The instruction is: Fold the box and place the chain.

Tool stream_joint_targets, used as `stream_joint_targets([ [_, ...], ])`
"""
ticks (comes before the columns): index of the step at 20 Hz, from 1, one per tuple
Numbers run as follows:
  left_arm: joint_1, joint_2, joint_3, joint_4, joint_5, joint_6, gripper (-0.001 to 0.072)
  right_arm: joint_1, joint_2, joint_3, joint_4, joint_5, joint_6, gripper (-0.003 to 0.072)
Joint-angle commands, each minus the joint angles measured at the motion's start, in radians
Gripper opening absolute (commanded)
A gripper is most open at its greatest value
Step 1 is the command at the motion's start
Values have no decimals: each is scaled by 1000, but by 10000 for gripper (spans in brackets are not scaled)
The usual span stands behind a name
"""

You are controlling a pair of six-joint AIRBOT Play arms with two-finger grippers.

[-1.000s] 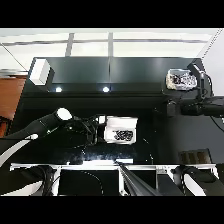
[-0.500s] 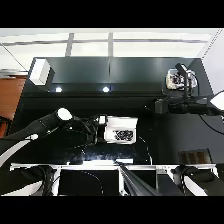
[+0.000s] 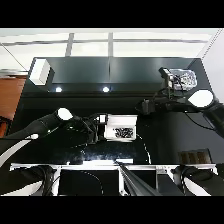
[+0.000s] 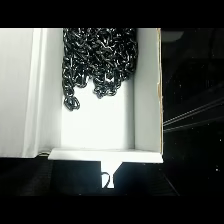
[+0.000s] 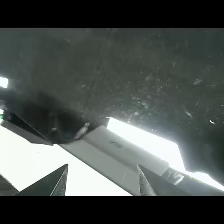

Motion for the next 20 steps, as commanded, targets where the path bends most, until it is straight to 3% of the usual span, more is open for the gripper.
stream_joint_targets([
  [1, -1, -3, 1, 2, 3, 0, 220, 43, -27, 0, 1, 12, -77, 493],
  [9, -1, -3, 1, 2, 3, 0, 221, 119, -27, 14, -19, 211, -444, 494],
  [11, -1, -3, 1, 2, 3, 0, 220, 125, -27, 14, -84, 219, -492, 713],
  [13, -1, -3, 1, 2, 3, 0, 220, 141, -27, 13, -145, 219, -537, 711],
  [20, -1, -3, 1, 2, 3, 0, 220, 198, -29, 11, -145, 208, -708, 711],
])
